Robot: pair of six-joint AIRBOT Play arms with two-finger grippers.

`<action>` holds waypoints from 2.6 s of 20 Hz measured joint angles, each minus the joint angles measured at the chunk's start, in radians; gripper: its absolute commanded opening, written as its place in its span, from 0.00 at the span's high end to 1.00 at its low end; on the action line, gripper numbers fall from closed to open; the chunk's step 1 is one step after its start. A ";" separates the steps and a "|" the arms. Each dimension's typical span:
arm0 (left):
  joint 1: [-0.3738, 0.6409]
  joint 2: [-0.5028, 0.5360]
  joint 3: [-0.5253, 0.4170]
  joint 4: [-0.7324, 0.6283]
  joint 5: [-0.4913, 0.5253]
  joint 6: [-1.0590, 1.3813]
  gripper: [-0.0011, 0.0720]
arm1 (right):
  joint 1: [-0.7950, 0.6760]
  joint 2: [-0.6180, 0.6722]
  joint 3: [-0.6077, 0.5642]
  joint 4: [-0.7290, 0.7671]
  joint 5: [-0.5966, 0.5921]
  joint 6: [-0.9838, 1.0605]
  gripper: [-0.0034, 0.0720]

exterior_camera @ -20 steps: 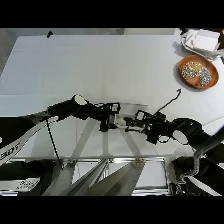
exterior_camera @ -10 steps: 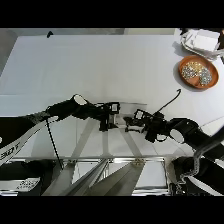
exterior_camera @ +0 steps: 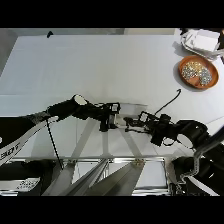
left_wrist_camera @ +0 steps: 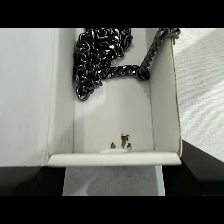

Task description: Fold the box and place the chain.

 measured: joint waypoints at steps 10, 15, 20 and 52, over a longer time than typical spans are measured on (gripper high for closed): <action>0.000 0.000 0.000 0.000 0.001 0.000 0.53 | 0.000 0.267 0.192 0.022 0.009 0.048 0.94; 0.000 0.000 0.000 0.000 0.001 0.000 0.53 | 0.000 0.281 0.288 0.166 -0.164 0.034 0.94; 0.000 0.000 0.000 0.000 0.001 0.000 0.53 | 0.000 0.170 0.310 0.313 -0.225 -0.004 0.94; 0.000 0.000 0.000 0.000 0.001 0.000 0.53 | 0.000 -0.005 0.286 0.010 0.356 0.525 0.52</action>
